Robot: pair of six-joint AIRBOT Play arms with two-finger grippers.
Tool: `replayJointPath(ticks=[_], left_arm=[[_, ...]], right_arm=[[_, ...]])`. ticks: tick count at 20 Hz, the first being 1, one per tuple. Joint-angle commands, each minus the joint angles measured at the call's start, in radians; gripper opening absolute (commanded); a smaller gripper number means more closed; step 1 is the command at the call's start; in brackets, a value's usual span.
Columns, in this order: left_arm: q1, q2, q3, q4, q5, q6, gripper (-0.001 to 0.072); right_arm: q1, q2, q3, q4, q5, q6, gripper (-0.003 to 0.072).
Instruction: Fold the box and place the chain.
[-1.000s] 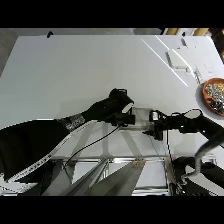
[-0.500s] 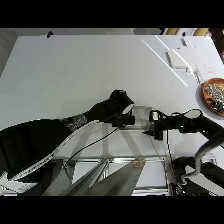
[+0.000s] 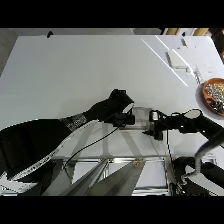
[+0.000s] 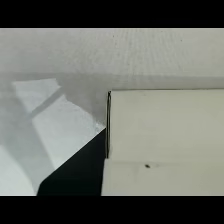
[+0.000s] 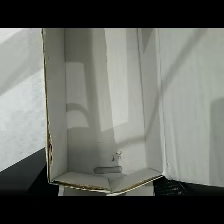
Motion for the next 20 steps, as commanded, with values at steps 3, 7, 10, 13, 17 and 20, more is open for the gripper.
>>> replayJointPath(ticks=[3,7,10,13,17,20], left_arm=[[0.02,0.022,0.0,-0.072,0.001,0.13,0.0176],[0.059,0.104,-0.001,-0.14,-0.013,0.373,0.0173],[0.097,0.194,-0.027,-0.132,-0.028,0.468,0.0224],[0.15,0.309,-0.105,-0.144,-0.032,0.592,0.0419],[0.24,0.467,-0.329,-0.164,0.094,0.922,0.0526],[0.332,0.542,-0.523,-0.274,0.281,1.458,0.0653]], right_arm=[[0.0,0.001,0.001,0.0,0.0,0.0,0.0413],[0.0,0.001,0.001,0.0,0.0,0.0,0.0413],[0.0,0.001,0.001,0.0,0.0,0.0,0.0413],[0.0,0.001,0.001,0.0,0.0,0.0,0.0413],[0.0,0.001,0.001,0.0,0.001,0.0,0.0413],[0.0,0.001,0.001,0.0,0.0,0.0,0.0413]])
